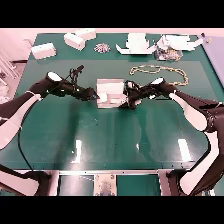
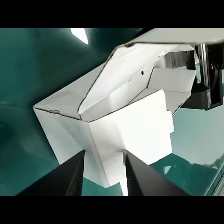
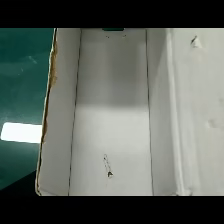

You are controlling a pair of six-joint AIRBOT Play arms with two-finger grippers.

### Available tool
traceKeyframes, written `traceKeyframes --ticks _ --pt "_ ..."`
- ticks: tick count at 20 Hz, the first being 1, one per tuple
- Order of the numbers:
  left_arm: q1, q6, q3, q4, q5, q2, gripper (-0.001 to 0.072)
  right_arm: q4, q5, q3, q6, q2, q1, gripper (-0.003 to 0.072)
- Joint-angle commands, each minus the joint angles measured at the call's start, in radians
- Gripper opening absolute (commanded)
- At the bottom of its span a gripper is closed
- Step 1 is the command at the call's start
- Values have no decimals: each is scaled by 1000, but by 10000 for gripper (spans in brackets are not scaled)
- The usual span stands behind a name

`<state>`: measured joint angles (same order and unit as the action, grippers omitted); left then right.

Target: Fold the box and place the chain.

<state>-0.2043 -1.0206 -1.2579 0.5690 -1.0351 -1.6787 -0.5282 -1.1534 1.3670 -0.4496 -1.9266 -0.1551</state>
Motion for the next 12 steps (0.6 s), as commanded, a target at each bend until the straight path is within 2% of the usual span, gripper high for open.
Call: traceKeyframes --ticks 1,6,8,12 --pt "-3 -3 0 0 3 1 335 0 0 0 0 0 0 590" --pt "-3 -4 0 8 8 2 335 0 0 0 0 0 0 590" --pt "-10 -89 0 33 31 2 335 0 0 0 0 0 0 590" --pt "-73 -286 -29 214 93 5 334 0 0 0 0 0 0 590"
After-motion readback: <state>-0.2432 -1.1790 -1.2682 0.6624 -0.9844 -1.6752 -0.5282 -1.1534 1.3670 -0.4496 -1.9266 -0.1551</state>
